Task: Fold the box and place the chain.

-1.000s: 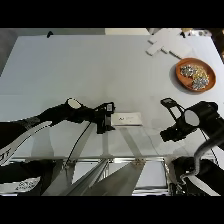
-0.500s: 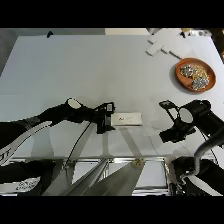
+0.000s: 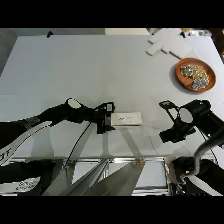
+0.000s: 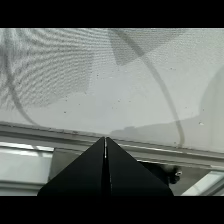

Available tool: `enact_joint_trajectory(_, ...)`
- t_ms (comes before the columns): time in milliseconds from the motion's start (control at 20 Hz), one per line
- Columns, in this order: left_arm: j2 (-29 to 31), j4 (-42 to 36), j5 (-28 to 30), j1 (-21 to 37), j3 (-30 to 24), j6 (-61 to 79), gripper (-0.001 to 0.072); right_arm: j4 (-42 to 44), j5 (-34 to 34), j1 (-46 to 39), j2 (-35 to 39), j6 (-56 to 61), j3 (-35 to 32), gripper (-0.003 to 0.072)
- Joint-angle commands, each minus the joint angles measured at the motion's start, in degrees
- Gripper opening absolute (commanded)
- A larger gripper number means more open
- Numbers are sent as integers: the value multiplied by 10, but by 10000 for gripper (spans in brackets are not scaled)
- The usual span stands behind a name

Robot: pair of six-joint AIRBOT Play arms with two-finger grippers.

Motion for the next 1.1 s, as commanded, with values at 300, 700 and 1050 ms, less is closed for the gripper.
enact_joint_trajectory(300,0,-3,-6,0,1,0,134,0,0,0,0,0,0,16)
enact_joint_trajectory(700,72,38,44,2,1,-121,2,0,0,0,0,0,0,16)
enact_joint_trajectory(1050,298,64,136,56,1,-247,3,0,0,0,0,0,0,16)
